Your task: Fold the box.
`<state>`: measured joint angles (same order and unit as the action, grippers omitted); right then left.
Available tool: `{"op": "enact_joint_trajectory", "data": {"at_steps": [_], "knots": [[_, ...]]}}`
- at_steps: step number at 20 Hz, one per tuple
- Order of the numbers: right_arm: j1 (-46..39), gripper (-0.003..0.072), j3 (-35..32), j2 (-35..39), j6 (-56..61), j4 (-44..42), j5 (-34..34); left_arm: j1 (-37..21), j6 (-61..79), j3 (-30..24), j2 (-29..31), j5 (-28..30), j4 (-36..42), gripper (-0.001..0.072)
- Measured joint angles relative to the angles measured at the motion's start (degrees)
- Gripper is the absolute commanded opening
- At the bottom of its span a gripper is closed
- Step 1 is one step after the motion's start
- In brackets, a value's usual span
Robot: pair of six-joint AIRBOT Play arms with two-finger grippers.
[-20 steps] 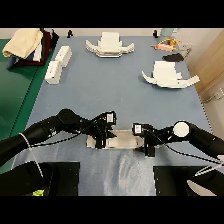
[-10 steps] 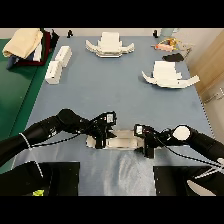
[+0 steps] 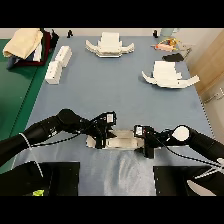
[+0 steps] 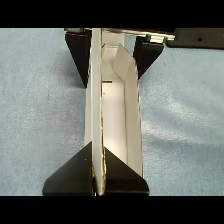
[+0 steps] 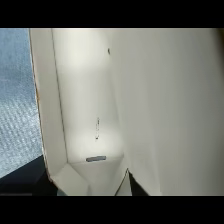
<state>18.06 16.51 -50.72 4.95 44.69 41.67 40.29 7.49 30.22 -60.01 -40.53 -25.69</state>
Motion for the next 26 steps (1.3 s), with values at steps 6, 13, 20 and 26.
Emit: {"op": "enact_joint_trajectory", "data": {"at_steps": [6, 13, 20, 26], "knots": [[0.0, 0.0509, 0.0, 0.0, 0.0, 0.1, -0.3, 0.0, 0.0, 0.0, 0.0, 0.0, 0.0, 0.0013], [0.0, 0.0508, 0.0, 0.0, -0.1, 0.0, -0.4, 0.0, 0.0, 0.0, 0.0, 0.0, 0.0, 0.0013], [0.0, 0.0509, 0.0, 0.0, -0.1, 0.0, -0.4, 0.1, 0.0, 0.0, 0.0, -0.1, 0.1, 0.0013], [0.0, 0.0509, 0.0, 0.0, -0.1, 0.0, -0.4, 0.0, -1.0, -0.1, 0.0, -1.0, -0.7, 0.0536]]}}
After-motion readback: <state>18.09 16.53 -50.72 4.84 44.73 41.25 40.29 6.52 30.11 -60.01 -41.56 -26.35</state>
